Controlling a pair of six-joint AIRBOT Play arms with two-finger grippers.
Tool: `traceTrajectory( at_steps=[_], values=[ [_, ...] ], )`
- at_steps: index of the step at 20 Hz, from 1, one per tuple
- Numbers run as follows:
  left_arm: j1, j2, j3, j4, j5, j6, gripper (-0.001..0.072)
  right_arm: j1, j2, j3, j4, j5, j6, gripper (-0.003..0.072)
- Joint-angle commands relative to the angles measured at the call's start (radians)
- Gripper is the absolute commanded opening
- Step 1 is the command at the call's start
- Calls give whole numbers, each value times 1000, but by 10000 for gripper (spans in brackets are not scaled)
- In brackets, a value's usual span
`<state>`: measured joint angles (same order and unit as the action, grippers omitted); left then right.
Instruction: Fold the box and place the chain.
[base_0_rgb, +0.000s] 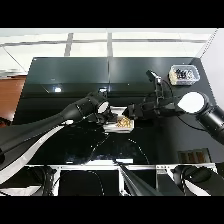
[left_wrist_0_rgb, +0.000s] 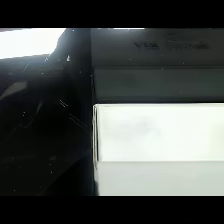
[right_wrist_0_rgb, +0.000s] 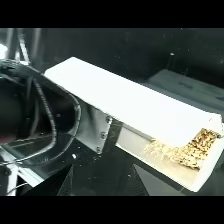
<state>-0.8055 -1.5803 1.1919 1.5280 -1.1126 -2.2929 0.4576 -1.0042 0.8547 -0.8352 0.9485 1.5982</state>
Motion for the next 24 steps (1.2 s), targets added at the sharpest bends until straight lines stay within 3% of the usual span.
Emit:
traceTrajectory(
  at_steps=[1,5,8,10,14,15,16,17,18,21,24],
  values=[
    [0,0,1,0,18,0,26,-52,20,-17,-73,46,-2,426],
    [0,0,0,-5,17,0,26,-284,142,-8,-387,173,-2,426],
    [0,0,0,0,18,0,26,-387,160,-13,-600,195,-23,426],
    [1,0,1,-1,17,-3,26,-410,160,-35,-643,171,-24,426],
    [1,13,15,-31,-6,-99,30,-412,160,-105,-574,115,-26,426],
    [2,20,25,-39,-23,-100,63,-412,160,-121,-563,97,-26,426],
    [8,26,35,-48,-45,-101,271,-412,160,-135,-554,79,-28,426],
    [8,34,42,-50,-59,-101,550,-412,160,-145,-552,67,-28,426],
    [6,49,44,-48,-68,-98,625,-412,160,-149,-552,60,-28,426],
    [-9,148,44,6,-90,-3,625,-412,160,-150,-552,55,-28,426],
    [-32,301,-2,227,-194,110,625,-412,160,-150,-551,64,-28,426]
  ],
)
